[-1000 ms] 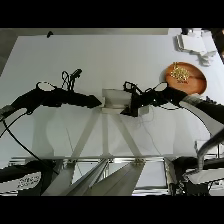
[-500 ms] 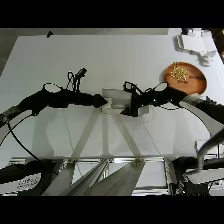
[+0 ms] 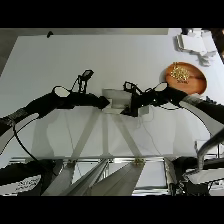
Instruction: Fold the box and place the chain.
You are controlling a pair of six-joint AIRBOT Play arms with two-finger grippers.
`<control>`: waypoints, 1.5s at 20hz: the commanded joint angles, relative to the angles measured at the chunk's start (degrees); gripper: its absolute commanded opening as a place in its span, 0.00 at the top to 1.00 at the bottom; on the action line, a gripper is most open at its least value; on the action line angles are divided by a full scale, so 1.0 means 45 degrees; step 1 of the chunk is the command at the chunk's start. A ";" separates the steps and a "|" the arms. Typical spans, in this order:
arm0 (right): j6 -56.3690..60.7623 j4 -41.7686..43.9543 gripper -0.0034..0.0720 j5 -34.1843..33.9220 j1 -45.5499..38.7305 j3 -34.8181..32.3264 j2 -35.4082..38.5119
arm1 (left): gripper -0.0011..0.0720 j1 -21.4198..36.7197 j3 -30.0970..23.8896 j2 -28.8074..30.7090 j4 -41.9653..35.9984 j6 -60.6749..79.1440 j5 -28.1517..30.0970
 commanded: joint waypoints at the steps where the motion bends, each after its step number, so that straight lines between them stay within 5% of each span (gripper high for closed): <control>1: 0.0000 0.0005 0.20 0.0005 0.0010 -0.0005 0.0005 | 0.17 -0.0447 0.0000 -0.0010 0.0442 -0.0092 0.1088; 5: 0.0000 0.0005 0.20 0.0005 0.0010 -0.0005 0.0005 | 0.21 -0.0646 0.0078 0.0005 0.1462 -0.0899 0.1141; 12: 0.0000 0.0005 0.20 0.0005 0.0010 -0.0005 0.0005 | 0.21 -0.1064 0.2055 -0.0019 0.8995 -0.9923 -0.1564; 16: 0.0005 0.0005 0.20 0.0005 0.0010 -0.0005 0.0005 | 0.22 -0.1598 0.2715 -0.0282 0.9719 -1.1555 -0.2463; 21: 0.0000 0.0005 0.20 0.0005 0.0010 -0.0005 0.0005 | 0.22 -0.2798 0.3988 -0.1243 1.3250 -1.4926 -0.3725; 26: 0.0005 0.0005 0.20 0.0005 0.0010 -0.0005 0.0005 | 0.23 -0.3609 0.4945 -0.1919 1.3644 -1.5727 -0.4255; 27: 0.0005 0.0005 0.20 0.0005 0.0010 -0.0005 0.0005 | 0.31 -0.3682 0.5051 -0.1991 1.3814 -1.6339 -0.4294; 30: 0.0005 0.0005 0.20 0.0005 0.0010 -0.0005 0.0005 | 0.36 -0.3837 0.5071 -0.2161 1.4212 -1.7675 -0.4352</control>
